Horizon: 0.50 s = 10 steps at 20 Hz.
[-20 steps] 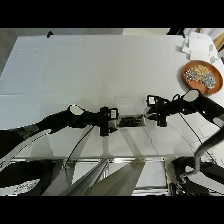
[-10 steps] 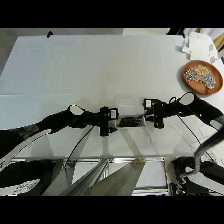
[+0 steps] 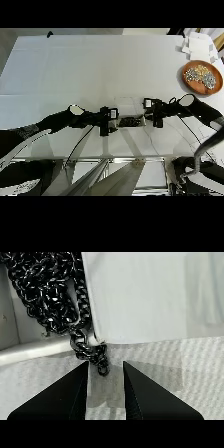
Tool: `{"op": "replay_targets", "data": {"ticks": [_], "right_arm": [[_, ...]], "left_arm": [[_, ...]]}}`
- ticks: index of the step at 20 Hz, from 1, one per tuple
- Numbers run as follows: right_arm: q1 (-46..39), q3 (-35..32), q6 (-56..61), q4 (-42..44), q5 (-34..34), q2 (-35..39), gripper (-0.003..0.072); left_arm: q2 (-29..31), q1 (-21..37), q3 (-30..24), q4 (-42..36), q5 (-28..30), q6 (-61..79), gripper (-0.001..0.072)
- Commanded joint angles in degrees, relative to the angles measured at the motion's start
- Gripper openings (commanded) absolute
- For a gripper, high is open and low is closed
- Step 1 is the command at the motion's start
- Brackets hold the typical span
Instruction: Fold the box and place the chain.
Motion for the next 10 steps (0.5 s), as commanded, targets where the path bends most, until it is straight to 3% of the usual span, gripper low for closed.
{"op": "replay_targets", "data": {"ticks": [1,4,5,10], "right_arm": [[0.07,-0.44,0.0,0.2,-0.39,-0.13,0.0235],[0.07,-0.94,-0.02,0.22,-0.9,-0.13,0.0224],[0.07,-0.94,-0.04,0.74,-0.9,-0.11,0.0189],[0.07,-0.94,-1.53,4.0,-0.52,-0.13,0.0187]], "left_arm": [[0.02,-0.02,0.0,0.0,0.02,0.02,0.025],[0.02,-0.02,0.0,0.0,0.02,0.02,0.025],[0.02,-0.02,0.0,0.0,0.02,0.02,0.025],[0.02,-0.02,0.0,0.0,0.02,0.02,0.025]]}}
